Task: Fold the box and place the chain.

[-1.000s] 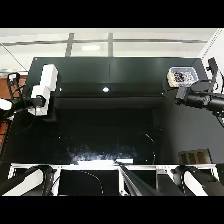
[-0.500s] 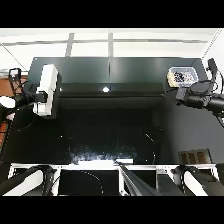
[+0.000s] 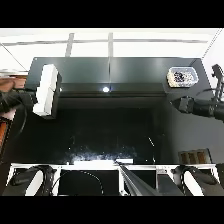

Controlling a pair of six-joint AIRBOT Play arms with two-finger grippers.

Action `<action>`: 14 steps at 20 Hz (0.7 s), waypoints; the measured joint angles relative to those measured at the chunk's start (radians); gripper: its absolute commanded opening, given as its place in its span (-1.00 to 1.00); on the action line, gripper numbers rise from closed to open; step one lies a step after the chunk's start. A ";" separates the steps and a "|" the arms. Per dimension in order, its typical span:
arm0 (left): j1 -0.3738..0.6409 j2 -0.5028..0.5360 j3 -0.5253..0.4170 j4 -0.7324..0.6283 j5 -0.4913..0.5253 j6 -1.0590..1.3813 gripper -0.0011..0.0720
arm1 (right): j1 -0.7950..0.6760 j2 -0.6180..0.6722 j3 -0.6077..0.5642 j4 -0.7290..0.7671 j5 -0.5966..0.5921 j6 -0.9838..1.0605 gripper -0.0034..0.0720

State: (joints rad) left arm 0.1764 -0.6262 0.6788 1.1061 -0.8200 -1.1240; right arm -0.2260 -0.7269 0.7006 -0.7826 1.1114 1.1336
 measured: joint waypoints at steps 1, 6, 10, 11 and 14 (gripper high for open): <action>-0.030 0.046 -0.027 0.000 -0.035 -0.017 -0.89 | 0.001 0.034 -0.025 -0.070 -0.030 0.029 -0.80; -0.159 0.187 -0.127 0.030 -0.108 -0.098 -0.88 | 0.003 0.100 -0.113 -0.229 -0.105 0.098 -0.80; -0.187 0.217 -0.146 0.038 -0.113 -0.119 -0.88 | 0.003 0.113 -0.131 -0.265 -0.116 0.112 -0.80; -0.190 0.220 -0.148 0.038 -0.113 -0.122 -0.88 | 0.003 0.114 -0.134 -0.270 -0.116 0.114 -0.80; -0.195 0.225 -0.151 0.039 -0.115 -0.126 -0.88 | 0.003 0.116 -0.136 -0.280 -0.117 0.117 -0.80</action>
